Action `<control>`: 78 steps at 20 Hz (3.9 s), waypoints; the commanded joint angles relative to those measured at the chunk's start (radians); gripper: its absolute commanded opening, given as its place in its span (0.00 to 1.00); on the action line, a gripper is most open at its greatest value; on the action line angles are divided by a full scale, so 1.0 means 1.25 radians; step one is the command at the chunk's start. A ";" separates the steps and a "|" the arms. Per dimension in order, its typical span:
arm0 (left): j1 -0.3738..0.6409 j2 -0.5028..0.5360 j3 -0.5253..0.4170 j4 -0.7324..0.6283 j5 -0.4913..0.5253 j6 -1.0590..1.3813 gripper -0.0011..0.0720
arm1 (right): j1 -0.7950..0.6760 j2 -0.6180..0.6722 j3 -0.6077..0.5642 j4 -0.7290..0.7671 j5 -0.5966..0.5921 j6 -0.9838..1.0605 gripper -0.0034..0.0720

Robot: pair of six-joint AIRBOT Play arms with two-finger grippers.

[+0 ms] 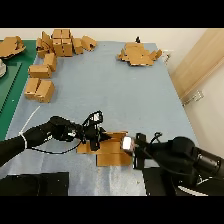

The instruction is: Fold the box.

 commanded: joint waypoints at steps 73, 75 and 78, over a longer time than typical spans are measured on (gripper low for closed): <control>0.000 0.000 0.000 0.000 0.000 0.000 0.03 | 0.450 -0.140 -0.035 -0.600 0.016 0.448 0.71; 0.000 0.001 0.000 0.000 0.000 0.000 0.03 | 0.450 -0.140 -0.026 -0.608 0.015 0.459 0.71; 0.000 0.000 0.000 0.000 0.000 0.000 0.03 | 0.450 -0.140 -0.006 -0.625 -0.012 0.507 0.71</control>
